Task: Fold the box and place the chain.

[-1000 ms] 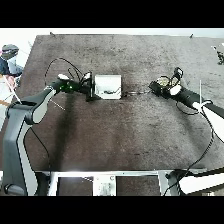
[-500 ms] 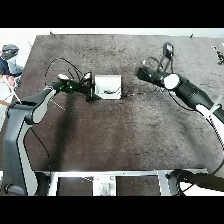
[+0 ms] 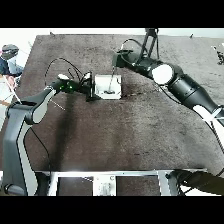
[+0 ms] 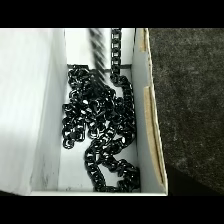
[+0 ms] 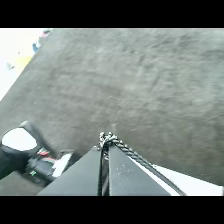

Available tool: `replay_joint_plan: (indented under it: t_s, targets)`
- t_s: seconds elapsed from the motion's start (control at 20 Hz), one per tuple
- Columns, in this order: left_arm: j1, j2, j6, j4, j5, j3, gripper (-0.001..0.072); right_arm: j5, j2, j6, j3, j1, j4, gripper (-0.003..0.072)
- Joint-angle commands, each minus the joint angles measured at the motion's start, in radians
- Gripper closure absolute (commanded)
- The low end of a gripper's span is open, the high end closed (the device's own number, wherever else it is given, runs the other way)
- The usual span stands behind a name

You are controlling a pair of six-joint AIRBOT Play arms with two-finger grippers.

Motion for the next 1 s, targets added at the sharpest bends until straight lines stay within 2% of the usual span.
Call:
replay_joint_plan:
  t_s: [0.0, 0.15, 0.6, 0.95]
  targets:
    - [0.000, 0.000, 0.000, 0.000, 0.000, 0.000, 0.0533, -0.037, -0.021, -0.004, 0.010, 0.043, -0.003, 0.0676]
    - [0.000, 0.000, 0.000, 0.000, 0.000, 0.000, 0.0533, -0.090, -0.023, -0.004, 0.013, 0.063, 0.010, 0.0675]
    - [0.000, 0.000, 0.000, 0.000, 0.000, 0.000, 0.0533, -0.122, -0.023, -0.011, 0.084, 0.063, -0.014, 0.0675]
    - [0.000, 0.000, 0.000, 0.000, 0.000, 0.000, 0.0533, -0.064, -0.051, -0.027, 0.083, 0.061, -0.066, 0.0675]
